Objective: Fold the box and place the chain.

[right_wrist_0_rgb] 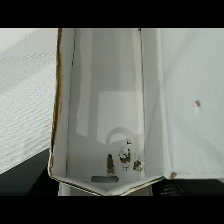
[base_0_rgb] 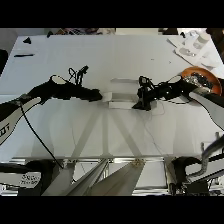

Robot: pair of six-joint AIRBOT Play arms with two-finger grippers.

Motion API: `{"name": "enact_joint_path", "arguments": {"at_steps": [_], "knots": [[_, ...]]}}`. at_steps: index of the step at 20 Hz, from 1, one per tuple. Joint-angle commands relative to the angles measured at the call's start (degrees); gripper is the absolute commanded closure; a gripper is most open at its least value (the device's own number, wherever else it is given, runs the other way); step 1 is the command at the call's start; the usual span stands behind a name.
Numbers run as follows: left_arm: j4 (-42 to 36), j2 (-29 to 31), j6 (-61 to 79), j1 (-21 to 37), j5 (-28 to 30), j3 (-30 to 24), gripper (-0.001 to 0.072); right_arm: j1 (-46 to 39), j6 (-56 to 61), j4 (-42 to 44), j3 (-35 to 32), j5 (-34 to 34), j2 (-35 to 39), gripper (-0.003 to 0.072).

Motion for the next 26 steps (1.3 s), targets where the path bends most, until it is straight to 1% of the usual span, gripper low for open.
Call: {"name": "enact_joint_path", "arguments": {"at_steps": [1, 2, 6, 24, 25, 26], "knots": [[-4.0, 0.13, 1.29, 0.0, -0.28, 0.0, 0.049, 0.02, 0.0, 0.02, 0.04, 0.0, 0.0, 0.0284], [-4.02, 0.13, 1.29, 0.0, -0.85, 0.0, 0.0421, 0.02, 0.0, 0.02, 0.04, 0.0, 0.0, 0.0284], [-5.07, 0.09, 2.34, 0.0, -3.56, 0.0, 0.0421, 0.02, 0.0, 0.0, 0.04, 0.0, 0.0, 0.0284], [-10.36, 0.02, 3.63, -1.16, -3.78, 0.0, 0.0422, 0.02, 0.0, 0.02, 0.04, 0.0, 0.0, 0.0284], [-10.34, 0.02, 3.98, -1.18, -3.58, 0.0, 0.0414, 0.02, 0.0, 0.02, 0.04, 0.0, 0.0, 0.0284], [-10.36, 0.04, 5.25, -1.16, -3.43, 0.0, 0.0381, 0.02, 0.0, 0.02, 0.04, 0.0, 0.0, 0.0284]]}}
